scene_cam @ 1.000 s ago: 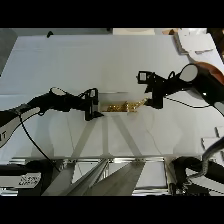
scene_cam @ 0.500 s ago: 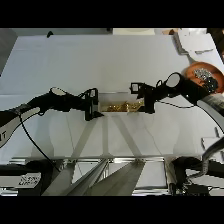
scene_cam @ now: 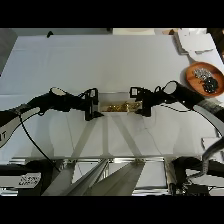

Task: Fold the box and place the chain.

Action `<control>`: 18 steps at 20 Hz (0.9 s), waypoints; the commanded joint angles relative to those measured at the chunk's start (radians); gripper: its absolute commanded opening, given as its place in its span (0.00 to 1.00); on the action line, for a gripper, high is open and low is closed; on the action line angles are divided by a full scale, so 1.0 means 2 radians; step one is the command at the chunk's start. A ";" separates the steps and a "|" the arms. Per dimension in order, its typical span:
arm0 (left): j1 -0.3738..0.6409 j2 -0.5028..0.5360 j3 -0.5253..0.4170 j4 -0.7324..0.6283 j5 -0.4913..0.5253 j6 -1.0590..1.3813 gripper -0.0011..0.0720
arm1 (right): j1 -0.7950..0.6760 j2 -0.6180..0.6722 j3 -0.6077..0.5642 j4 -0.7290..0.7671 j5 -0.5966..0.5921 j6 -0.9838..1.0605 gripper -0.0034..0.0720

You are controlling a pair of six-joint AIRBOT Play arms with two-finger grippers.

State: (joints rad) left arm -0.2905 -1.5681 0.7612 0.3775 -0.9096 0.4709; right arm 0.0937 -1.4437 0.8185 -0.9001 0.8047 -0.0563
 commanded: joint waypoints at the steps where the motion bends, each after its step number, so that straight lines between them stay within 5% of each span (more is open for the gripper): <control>1: 0.000 0.000 0.000 0.000 0.000 0.000 0.45 | 0.003 -0.011 -0.002 0.008 -0.011 0.027 0.90; 2: 0.000 0.000 0.000 0.000 0.000 0.000 0.45 | 0.006 -0.016 -0.002 0.007 -0.009 0.042 0.89; 3: 0.000 0.000 0.000 0.000 0.000 0.000 0.45 | 0.010 -0.019 -0.002 0.007 -0.007 0.043 0.77; 6: 0.000 0.000 0.000 0.000 0.000 0.000 0.45 | 0.019 -0.019 -0.002 0.005 -0.008 0.043 0.07; 18: 0.000 0.000 0.000 0.000 0.000 0.000 0.45 | 0.028 0.133 -0.002 -0.074 -0.040 0.235 0.06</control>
State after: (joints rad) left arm -0.2905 -1.5681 0.7612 0.3771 -0.9096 0.4706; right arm 0.1375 -1.2579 0.8139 -1.0294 0.7380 0.3141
